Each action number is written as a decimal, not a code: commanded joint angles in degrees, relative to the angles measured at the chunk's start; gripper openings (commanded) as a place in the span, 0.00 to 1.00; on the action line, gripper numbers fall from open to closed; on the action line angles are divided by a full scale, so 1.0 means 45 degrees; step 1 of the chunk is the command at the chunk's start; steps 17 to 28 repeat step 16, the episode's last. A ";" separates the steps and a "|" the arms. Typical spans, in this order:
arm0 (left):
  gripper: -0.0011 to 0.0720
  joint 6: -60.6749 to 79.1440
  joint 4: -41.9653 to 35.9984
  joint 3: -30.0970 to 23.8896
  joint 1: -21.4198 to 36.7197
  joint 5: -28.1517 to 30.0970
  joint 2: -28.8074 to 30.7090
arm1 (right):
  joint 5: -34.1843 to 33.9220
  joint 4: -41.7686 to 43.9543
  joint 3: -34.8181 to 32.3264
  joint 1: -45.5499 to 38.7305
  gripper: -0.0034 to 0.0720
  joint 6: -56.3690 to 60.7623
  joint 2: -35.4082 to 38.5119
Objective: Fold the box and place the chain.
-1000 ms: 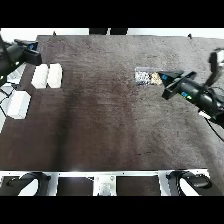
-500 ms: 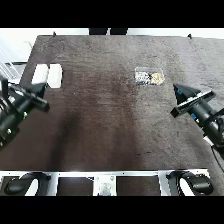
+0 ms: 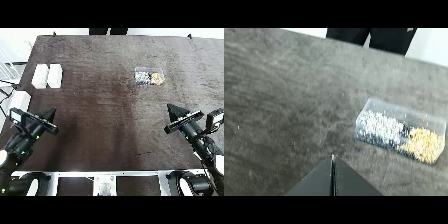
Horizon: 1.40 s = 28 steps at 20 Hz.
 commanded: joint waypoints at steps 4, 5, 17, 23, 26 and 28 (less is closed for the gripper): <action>0.04 0.0189 -0.0311 -0.0369 0.0005 -0.0170 0.0107 | -0.0019 -0.0010 -0.0374 0.0015 0.05 0.0005 0.0185; 0.04 0.0189 -0.0311 -0.0369 0.0005 -0.0194 0.0107 | -0.0019 -0.0010 -0.0374 0.0015 0.05 0.0005 0.0185; 0.04 0.0189 -0.0311 -0.0369 0.0005 -0.0185 0.0102 | -0.0019 -0.0010 -0.0374 0.0015 0.05 0.0005 0.0185; 0.04 0.0189 -0.0311 -0.0369 0.0005 -0.0185 0.0102 | -0.0019 -0.0010 -0.0374 0.0015 0.05 0.0005 0.0185; 0.04 0.0189 -0.0311 -0.0369 0.0005 -0.0185 0.0102 | -0.0019 -0.0010 -0.0374 0.0015 0.05 0.0005 0.0185; 0.04 0.0189 -0.0311 -0.0369 0.0005 -0.0185 0.0102 | -0.0019 -0.0010 -0.0374 0.0015 0.05 0.0005 0.0185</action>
